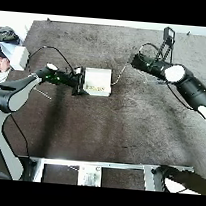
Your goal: Fold the box and place the chain.
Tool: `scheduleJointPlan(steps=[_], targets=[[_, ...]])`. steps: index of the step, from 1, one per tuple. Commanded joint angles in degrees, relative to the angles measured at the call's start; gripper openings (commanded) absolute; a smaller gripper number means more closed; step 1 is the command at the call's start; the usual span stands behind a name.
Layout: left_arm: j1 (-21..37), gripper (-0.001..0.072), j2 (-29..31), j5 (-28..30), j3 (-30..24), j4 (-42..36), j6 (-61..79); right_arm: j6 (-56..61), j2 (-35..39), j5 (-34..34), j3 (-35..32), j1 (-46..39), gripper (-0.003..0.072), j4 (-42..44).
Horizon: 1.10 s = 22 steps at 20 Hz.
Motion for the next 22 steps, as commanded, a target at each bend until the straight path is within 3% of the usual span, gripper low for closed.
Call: scheduleJointPlan(steps=[1, 10, 16, 17, 19, 22], targets=[[0.1, 0.0346, 0.0, 0.0, 0.0, 0.0, 0.0, -0.7, 4.3, -1.5, 0.1, 5.2, 0.0012, -0.1], [0.1, 0.0346, 0.0, 0.0, 0.0, 0.0, 0.0, -0.5, 3.5, -7.2, 0.1, 13.7, 0.0012, 0.8], [0.0, 0.0347, 0.0, 0.0, 0.0, 0.0, 0.0, -0.5, -4.3, -6.3, 0.1, 15.4, 0.0013, 3.0], [0.0, 0.0347, 0.0, 0.0, 0.0, 0.0, 0.0, -0.5, -5.7, -5.9, 0.1, 15.4, 0.004, 3.9], [0.1, 0.0347, 0.0, 0.0, 0.0, 0.0, 0.0, -0.5, -7.5, -4.3, 0.1, 15.4, 0.0362, 3.2], [0.0, 0.0347, 0.0, 0.0, 0.0, 0.0, 0.0, -0.5, -7.2, -1.6, 0.1, 13.8, 0.0337, -3.9]])
